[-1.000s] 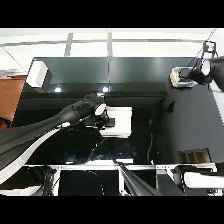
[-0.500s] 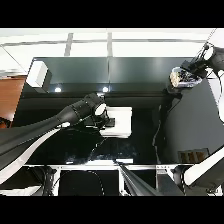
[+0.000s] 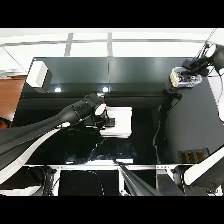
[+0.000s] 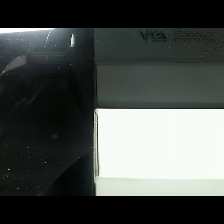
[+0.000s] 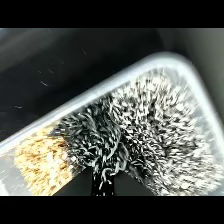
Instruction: Fold the box and place the chain.
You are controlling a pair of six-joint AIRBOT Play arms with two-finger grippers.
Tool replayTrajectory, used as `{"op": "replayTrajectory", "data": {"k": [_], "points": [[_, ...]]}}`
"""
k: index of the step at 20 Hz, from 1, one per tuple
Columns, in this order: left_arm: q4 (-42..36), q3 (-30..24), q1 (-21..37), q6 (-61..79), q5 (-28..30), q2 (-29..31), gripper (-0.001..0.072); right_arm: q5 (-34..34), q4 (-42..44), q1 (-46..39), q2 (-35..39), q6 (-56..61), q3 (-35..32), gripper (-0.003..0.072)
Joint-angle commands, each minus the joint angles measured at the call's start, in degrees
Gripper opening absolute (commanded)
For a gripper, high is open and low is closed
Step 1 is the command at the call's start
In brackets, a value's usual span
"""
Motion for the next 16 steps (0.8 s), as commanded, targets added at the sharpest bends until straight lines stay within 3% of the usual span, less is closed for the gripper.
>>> {"op": "replayTrajectory", "data": {"k": [1, 4, 7, 12, 16], "points": [[0.00, 0.02, 0.02, 0.00, 0.00, 0.00, 0.0027, 1.29, 0.17, -0.02, 5.95, -6.49, 1.33, 0.0016], [0.00, 0.02, 0.02, 0.00, 0.02, 0.00, 0.0027, 3.72, 0.37, -0.24, 15.30, -13.88, 1.31, 0.0015], [-0.02, 0.02, 0.02, 0.00, 0.02, 0.00, 0.0027, 2.36, 8.90, -2.01, 25.24, -16.44, 1.31, 0.0015], [-0.02, 0.02, 0.02, 0.00, -0.09, 0.00, 0.0027, 9.35, 22.32, -1.70, 38.10, -17.25, 0.46, 0.0015], [0.00, 0.02, 0.02, 0.00, -0.11, 0.00, 0.0027, 12.55, 22.88, 2.56, 47.06, -17.25, -1.70, 0.0015]]}}
